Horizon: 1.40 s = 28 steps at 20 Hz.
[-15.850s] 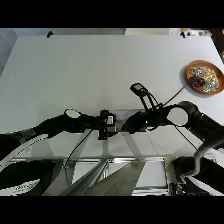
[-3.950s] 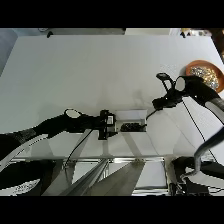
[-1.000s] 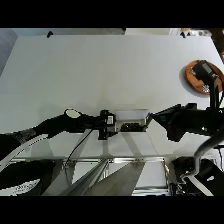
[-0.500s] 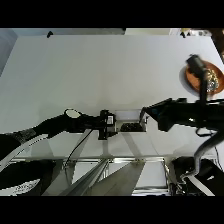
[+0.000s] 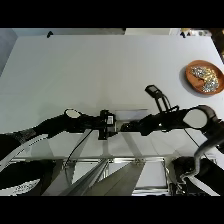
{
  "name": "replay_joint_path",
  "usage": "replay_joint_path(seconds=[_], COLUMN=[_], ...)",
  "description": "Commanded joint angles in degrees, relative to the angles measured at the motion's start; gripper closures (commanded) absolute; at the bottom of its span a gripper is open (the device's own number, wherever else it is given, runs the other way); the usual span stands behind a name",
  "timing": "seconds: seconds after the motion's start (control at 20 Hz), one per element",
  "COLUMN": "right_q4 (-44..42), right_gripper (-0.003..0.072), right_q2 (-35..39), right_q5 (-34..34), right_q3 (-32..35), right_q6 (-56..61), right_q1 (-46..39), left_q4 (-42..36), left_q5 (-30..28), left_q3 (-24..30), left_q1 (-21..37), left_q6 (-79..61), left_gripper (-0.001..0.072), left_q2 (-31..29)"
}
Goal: Fold the box and place the chain.
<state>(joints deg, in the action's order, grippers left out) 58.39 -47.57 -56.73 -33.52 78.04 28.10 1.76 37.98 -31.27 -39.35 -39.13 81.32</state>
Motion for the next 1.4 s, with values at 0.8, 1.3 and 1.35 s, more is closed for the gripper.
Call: replay_joint_path(seconds=[0.8,1.3,1.35], right_q4=[16.9,14.9,14.9], right_gripper=[0.0463,0.0441,0.0441], right_q2=[8.0,-13.3,-14.3], right_q5=[-1.7,8.0,8.9], right_q3=[1.3,2.6,2.6], right_q6=[-13.0,-14.1,-14.1], right_q1=[-15.9,-10.4,-10.2], left_q4=[0.0,0.0,0.0], left_q5=[0.0,0.0,0.0], left_q3=[0.0,0.0,0.0], left_q1=[0.0,0.0,0.0], left_q6=[0.0,0.0,0.0], left_gripper=[0.0575,0.0575,0.0575], left_q2=[0.0,0.0,0.0])
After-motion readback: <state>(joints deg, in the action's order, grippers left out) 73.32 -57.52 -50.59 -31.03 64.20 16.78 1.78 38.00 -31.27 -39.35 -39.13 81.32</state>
